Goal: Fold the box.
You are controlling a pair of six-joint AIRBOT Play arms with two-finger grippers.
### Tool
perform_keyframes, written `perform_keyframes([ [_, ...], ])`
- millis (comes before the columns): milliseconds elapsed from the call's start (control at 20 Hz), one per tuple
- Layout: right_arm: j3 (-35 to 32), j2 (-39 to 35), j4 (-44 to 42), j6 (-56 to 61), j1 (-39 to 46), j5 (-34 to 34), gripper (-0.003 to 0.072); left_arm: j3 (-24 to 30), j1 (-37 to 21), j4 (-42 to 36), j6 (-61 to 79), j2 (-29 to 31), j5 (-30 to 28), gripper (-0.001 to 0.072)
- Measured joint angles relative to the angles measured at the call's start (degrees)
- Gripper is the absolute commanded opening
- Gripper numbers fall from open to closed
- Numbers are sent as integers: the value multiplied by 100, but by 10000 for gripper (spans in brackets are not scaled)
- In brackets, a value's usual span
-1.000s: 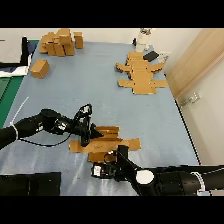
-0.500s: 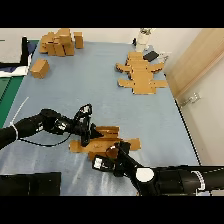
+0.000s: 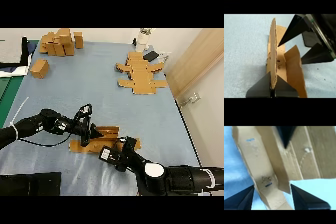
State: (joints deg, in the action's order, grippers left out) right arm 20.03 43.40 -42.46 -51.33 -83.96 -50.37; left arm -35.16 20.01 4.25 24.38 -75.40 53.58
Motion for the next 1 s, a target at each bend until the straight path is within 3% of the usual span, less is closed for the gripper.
perform_keyframes([
  [250, -109, -85, -81, -203, 575, 358, 720, 0, 0, -2, 0, 0, 0, 12],
  [400, -149, -210, -782, -1318, 1300, 925, 720, 0, 0, -2, 0, 0, -2, 12],
  [600, -164, -313, -3327, -4723, 2730, 1628, 720, 0, 0, 0, 2, 0, -2, 12],
  [800, -83, -85, -6354, -8601, 4107, 1615, 720, 0, 0, 0, 0, 0, 0, 12],
  [1000, 114, 439, -7890, -10487, 4894, 1222, 720, 0, 0, -2, 0, 0, -2, 12],
])
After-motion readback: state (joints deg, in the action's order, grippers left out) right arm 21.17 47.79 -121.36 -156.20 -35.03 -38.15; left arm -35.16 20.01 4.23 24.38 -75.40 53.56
